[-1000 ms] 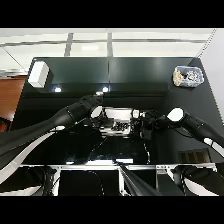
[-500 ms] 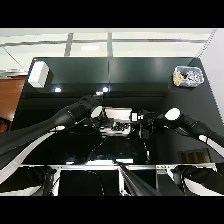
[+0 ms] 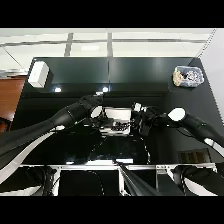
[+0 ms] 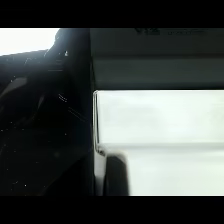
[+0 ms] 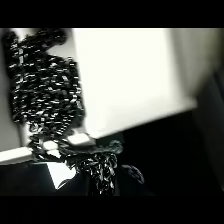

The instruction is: Fold the box and place the chain.

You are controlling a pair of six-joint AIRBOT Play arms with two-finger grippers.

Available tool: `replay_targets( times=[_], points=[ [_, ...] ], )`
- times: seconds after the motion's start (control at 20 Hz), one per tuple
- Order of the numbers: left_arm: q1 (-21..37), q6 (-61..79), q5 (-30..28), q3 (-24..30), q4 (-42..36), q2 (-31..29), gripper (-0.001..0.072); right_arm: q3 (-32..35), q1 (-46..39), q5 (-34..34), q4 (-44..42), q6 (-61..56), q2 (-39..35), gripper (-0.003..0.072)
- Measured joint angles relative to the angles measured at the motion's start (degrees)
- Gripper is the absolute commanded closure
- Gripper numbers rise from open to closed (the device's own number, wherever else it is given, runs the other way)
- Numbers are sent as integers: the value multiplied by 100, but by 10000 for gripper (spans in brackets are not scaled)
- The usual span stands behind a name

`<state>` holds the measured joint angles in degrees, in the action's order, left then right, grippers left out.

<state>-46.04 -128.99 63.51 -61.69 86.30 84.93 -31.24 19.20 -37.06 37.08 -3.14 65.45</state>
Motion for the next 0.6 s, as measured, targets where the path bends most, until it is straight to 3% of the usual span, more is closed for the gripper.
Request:
replay_targets(
  times=[0.1, 0.3, 0.45, 0.6],
  points=[
    [0, 0, 0, 2, 0, 0, 685, -7, -94, -131, 448, -988, -442, 680],
    [0, 0, -2, 0, -2, 0, 685, -208, -229, -1027, 813, -2527, -1453, 680],
    [0, 0, -2, 0, -2, 0, 685, -503, -264, -1480, 247, -3217, -1991, 679],
    [0, 0, -4, 2, -2, 0, 685, -656, -221, -1440, -997, -3532, -2205, 673]
  ],
)
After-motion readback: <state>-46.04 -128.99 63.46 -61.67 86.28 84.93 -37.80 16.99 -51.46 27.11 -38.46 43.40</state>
